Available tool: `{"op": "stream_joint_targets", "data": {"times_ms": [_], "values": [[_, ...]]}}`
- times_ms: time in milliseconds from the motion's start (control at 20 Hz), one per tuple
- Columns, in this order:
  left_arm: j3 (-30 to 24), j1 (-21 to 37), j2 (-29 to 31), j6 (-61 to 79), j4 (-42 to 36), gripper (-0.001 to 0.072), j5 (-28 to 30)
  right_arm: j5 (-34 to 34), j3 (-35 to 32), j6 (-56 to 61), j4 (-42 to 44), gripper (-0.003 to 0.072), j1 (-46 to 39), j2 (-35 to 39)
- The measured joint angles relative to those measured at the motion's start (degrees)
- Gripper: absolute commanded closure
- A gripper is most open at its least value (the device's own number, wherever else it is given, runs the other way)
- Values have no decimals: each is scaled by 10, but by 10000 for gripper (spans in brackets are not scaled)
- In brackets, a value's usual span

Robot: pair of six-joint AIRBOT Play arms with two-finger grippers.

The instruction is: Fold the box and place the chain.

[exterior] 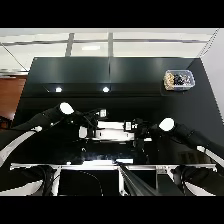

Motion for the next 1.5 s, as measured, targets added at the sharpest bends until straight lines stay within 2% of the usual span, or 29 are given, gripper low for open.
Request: {"op": "stream_joint_targets", "data": {"times_ms": [400,450,500,600,650,700,850,950,1100,1150,1200,1250,1300,1400,1500], "values": [[0,0,0,0,0,682,0,-21,0,21,-10,31,5,-1],[0,0,0,0,0,682,0,-22,0,21,-11,210,5,-1],[0,0,0,0,0,682,0,-22,0,22,-11,253,5,-1],[0,0,0,0,0,681,0,-23,0,22,-12,253,5,-1],[0,0,0,0,0,648,0,-23,0,23,-13,253,5,-1],[0,1,0,0,0,461,-1,-23,0,23,-13,253,5,-1],[0,1,16,-23,23,170,-10,-23,0,23,-14,253,5,-1],[0,1,42,-52,53,67,-16,-23,0,23,-14,253,5,-1],[0,1,101,-139,127,79,-26,-23,0,23,-15,252,5,-1],[0,1,121,-183,160,125,-32,-23,0,23,-15,253,5,-1],[0,1,141,-237,195,285,-46,-23,0,23,-15,253,5,-1],[0,1,158,-294,227,552,-64,-23,0,23,-15,253,5,-1],[0,1,170,-345,250,682,-82,-23,0,23,-15,253,5,-1],[-1,0,184,-433,272,683,-126,-23,0,23,-15,253,5,-1],[-6,-6,191,-483,249,681,-165,-23,0,23,-15,253,5,-1]]}}
